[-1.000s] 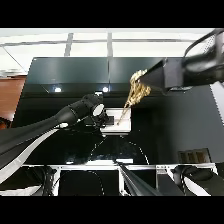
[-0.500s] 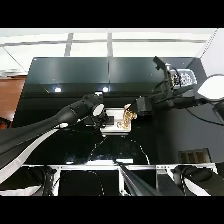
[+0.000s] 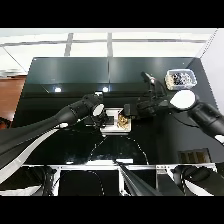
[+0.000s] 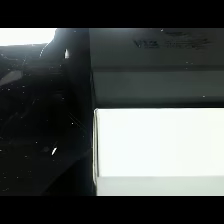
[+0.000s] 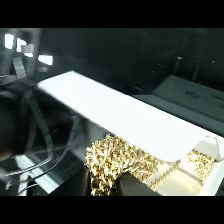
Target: Fold the box and place the chain.
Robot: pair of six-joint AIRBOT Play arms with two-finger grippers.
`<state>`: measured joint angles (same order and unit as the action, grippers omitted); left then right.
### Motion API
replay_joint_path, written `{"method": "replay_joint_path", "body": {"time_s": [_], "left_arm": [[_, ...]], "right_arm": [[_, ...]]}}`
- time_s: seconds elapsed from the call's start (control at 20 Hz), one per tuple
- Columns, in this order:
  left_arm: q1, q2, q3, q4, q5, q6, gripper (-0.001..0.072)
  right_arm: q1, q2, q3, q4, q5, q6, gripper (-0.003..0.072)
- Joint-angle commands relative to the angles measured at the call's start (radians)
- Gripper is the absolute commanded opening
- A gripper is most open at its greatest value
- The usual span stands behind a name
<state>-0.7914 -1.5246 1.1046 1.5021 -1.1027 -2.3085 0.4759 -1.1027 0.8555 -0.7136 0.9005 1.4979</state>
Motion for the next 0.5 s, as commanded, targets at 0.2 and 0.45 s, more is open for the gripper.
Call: {"method": "replay_joint_path", "body": {"time_s": [0.2, 0.45], "left_arm": [[0.001, 0.0, 0.0, 0.0, 0.002, 0.0, 0.0029], [0.001, 0.0, 0.001, 0.0, 0.01, 0.001, 0.0029]], "right_arm": [[-0.148, 0.016, -0.005, -0.113, 0.118, 0.004, 0.0236], [-0.307, 0.078, -0.007, -0.208, 0.202, -0.004, 0.0236]]}}
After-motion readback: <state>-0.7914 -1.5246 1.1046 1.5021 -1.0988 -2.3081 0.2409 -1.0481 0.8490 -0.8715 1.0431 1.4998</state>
